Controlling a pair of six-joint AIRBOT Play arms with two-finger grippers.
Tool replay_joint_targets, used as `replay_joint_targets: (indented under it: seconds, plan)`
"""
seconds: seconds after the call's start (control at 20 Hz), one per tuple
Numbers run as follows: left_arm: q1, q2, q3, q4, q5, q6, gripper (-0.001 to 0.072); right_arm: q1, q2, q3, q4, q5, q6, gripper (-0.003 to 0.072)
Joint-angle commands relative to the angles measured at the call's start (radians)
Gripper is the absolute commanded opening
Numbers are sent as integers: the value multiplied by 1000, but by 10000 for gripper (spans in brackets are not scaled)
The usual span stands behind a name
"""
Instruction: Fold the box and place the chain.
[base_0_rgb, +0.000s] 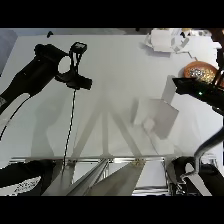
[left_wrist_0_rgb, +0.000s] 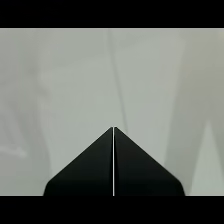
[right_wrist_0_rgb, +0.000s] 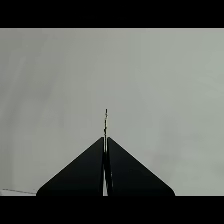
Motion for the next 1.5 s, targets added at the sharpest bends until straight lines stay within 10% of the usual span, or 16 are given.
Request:
replay_joint_targets:
  seconds: [0.0,0.5,0.65,0.95,1.0,1.45]
  plan:
    - [1,-1,-1,8,47,21,11,148,2,-4,27,-248,82,12]
    - [1,42,-148,-102,201,116,25,209,10,-149,6,-341,92,13]
    - [1,140,-393,-182,359,127,303,209,10,-149,-11,-349,92,13]
    - [0,408,-765,-937,597,798,366,210,10,-149,-38,-293,89,14]
    - [0,422,-795,-1065,583,929,483,209,10,-149,-48,-280,89,14]
    - [-177,218,-874,-1811,862,1562,572,210,10,-149,-56,-243,89,15]
